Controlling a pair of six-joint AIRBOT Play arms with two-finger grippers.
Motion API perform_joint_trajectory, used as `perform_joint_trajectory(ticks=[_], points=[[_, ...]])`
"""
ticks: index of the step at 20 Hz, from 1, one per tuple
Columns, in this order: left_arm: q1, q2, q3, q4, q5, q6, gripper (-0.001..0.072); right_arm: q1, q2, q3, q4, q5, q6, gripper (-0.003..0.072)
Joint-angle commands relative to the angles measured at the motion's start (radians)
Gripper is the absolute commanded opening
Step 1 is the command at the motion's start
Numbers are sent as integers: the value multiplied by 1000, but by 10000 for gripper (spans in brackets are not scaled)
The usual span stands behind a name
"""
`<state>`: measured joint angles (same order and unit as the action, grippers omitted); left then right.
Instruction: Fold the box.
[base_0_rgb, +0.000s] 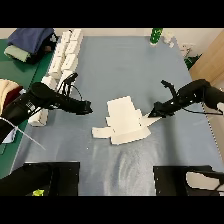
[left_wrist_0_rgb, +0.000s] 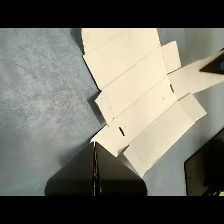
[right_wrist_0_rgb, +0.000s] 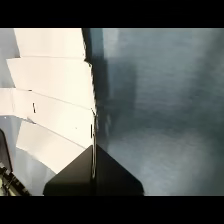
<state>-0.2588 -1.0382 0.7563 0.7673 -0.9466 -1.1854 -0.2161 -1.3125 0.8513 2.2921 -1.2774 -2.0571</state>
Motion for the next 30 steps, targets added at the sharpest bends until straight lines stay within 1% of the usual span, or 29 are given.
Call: perform_joint_trajectory(ticks=[1,2,3,4,6,8,10,11,15,17,20,22,24,25,26,27,30], points=[[107,-8,4,-10,-121,-19,16,116,192,-172,-1,195,6,1],[137,-15,4,-8,-143,-14,68,134,231,-207,-3,221,2,1],[155,-19,4,-9,-157,-14,386,153,269,-240,-8,246,-5,1],[166,-24,4,-9,-166,-16,572,167,302,-268,-12,274,-5,1],[165,-40,3,-9,-187,-4,567,190,344,-300,-21,312,-5,2],[165,-73,3,-13,-213,24,567,200,358,-313,-29,316,-5,1],[165,-121,3,-34,-216,63,566,200,360,-327,-28,314,-4,1],[165,-147,3,-74,-211,109,567,200,360,-331,-27,308,-4,1],[164,-280,3,-314,-205,313,566,204,370,-333,-20,300,-3,1],[155,-345,5,-367,-206,367,567,224,374,-333,-13,301,-3,1],[104,-423,30,-388,-198,405,566,264,374,-333,-13,304,8,2],[61,-460,61,-390,-178,408,566,281,374,-333,-14,312,18,2],[21,-486,83,-389,-181,409,566,285,374,-333,-13,312,28,1],[4,-491,84,-389,-182,410,551,285,374,-333,-14,312,34,1],[-11,-491,84,-384,-190,415,413,285,374,-333,-14,312,34,1],[-21,-491,84,-379,-207,422,360,285,374,-333,-14,312,34,1],[-28,-491,84,-379,-237,438,358,285,374,-333,-14,312,34,1]])
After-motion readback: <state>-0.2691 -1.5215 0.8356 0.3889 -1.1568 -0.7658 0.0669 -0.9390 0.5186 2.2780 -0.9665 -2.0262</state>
